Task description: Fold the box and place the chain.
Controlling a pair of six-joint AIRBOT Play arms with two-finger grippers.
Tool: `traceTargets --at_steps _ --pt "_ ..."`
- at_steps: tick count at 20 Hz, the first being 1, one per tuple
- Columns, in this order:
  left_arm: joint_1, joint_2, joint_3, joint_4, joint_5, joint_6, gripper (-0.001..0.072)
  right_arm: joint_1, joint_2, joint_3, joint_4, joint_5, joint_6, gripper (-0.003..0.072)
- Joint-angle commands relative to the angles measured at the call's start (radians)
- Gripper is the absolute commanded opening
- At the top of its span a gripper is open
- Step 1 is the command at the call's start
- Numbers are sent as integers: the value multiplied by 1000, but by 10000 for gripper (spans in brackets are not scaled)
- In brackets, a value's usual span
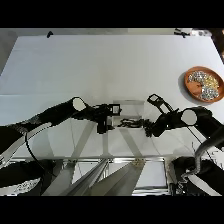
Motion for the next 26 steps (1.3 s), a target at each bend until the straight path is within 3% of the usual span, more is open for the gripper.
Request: traceTargets --at_steps 1,4,8,9,11,19,26 --pt "1 0 1 0 0 0 13 -1 -64 -3 10 -63 -19 475" --pt "1 0 1 0 0 0 13 43 -112 -3 17 -107 -17 454" --pt "1 0 1 0 0 0 13 104 -133 -3 31 -152 21 250" --pt "1 0 1 0 0 0 13 104 -131 -3 29 -144 23 147" --pt "1 0 1 0 0 0 13 104 -116 -3 8 -126 48 14" --pt "1 0 1 0 0 0 13 104 111 42 -120 -60 206 8" --pt "1 0 1 0 0 0 13 106 274 196 19 -103 230 8"
